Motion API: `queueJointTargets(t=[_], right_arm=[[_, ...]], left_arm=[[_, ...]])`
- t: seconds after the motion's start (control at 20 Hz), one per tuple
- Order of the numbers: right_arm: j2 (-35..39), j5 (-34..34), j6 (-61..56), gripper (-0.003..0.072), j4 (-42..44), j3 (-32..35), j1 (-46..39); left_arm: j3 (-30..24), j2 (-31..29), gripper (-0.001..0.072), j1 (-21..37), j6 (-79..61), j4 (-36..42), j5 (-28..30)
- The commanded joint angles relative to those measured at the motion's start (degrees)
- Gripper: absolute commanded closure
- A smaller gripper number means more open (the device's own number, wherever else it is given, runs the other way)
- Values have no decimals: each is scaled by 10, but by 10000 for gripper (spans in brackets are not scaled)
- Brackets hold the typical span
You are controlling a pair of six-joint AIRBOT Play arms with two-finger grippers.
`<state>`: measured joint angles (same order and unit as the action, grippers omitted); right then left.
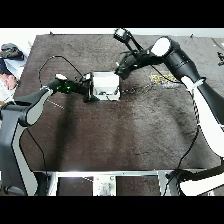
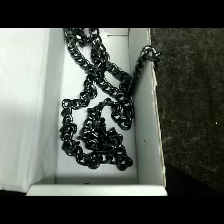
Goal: Fold the box and place the chain.
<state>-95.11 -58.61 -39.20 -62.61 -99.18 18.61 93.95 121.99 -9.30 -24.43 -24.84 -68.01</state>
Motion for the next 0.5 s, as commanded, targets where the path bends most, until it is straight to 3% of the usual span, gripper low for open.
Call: queueJointTargets(t=[0.0, 0.15, 0.3, 0.45], right_arm=[[-9, -23, 8, 200, -22, 41, -54], [-54, -11, 94, 202, 9, 79, -78], [-105, 33, 173, 240, 77, 80, -80], [-140, 35, 247, 243, 135, 80, -80]], left_arm=[[0, 0, 361, 0, 0, 0, 0], [0, 0, 361, 0, 0, 0, 0], [0, 0, 361, 0, 0, 0, 0], [0, 0, 361, 0, 0, 0, 0]])
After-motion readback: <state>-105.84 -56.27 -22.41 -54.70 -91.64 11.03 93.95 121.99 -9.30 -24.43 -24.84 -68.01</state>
